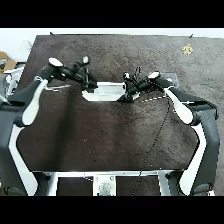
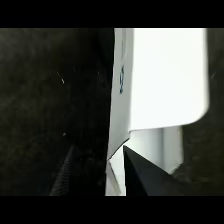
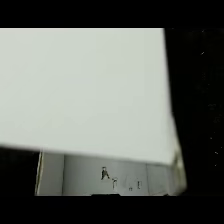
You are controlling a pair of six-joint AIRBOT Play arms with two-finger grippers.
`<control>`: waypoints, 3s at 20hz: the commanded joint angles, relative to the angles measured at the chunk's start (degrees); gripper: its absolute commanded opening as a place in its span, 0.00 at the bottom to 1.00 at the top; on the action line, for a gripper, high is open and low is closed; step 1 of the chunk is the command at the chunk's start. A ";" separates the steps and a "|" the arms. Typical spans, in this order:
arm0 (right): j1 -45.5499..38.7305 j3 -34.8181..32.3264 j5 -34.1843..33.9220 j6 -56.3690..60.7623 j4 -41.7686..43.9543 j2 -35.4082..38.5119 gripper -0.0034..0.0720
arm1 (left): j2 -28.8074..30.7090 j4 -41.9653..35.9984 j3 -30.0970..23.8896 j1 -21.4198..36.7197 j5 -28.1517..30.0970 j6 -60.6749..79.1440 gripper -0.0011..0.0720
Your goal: Fold the box and place the chain.
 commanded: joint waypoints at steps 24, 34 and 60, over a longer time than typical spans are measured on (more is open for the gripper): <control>0.04 -0.02 -0.09 0.02 0.07 -0.04 0.47 | 2.51 4.42 -3.54 -5.49 9.33 -14.49 0.03; 0.04 -0.02 -0.09 0.02 0.07 -0.04 0.47 | 2.51 -4.39 -5.44 -5.49 14.19 -11.04 0.03; 0.07 -0.02 -0.09 0.02 0.07 -0.04 0.47 | 1.99 -0.17 -11.43 -8.35 22.75 -11.43 0.03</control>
